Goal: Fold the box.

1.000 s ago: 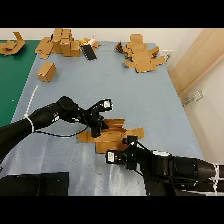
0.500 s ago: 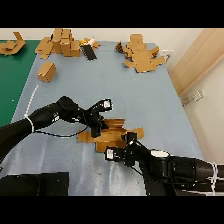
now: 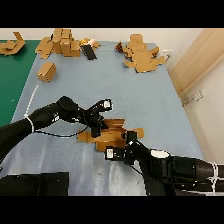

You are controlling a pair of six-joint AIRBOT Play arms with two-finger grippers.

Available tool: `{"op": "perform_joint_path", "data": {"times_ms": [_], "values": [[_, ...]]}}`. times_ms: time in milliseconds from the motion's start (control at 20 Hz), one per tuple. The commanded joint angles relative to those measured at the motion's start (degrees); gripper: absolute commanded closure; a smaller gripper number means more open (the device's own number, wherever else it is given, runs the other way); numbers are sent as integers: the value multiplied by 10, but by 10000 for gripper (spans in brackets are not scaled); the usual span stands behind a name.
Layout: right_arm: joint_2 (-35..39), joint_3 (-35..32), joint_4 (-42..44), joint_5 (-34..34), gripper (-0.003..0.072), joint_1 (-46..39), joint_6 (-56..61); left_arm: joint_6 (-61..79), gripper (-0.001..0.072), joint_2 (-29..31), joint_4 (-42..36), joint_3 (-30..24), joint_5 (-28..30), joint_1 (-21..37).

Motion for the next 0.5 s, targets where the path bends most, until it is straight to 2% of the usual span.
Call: {"op": "perform_joint_path", "data": {"times_ms": [0,300,450], "values": [[8,12,5,-5,-34,-16,1,0,696,0,0,0,0,0],[12,8,17,5,-34,-62,-10,0,696,0,0,0,0,0],[13,4,23,51,-34,-102,-33,0,696,0,0,0,0,0]]}}
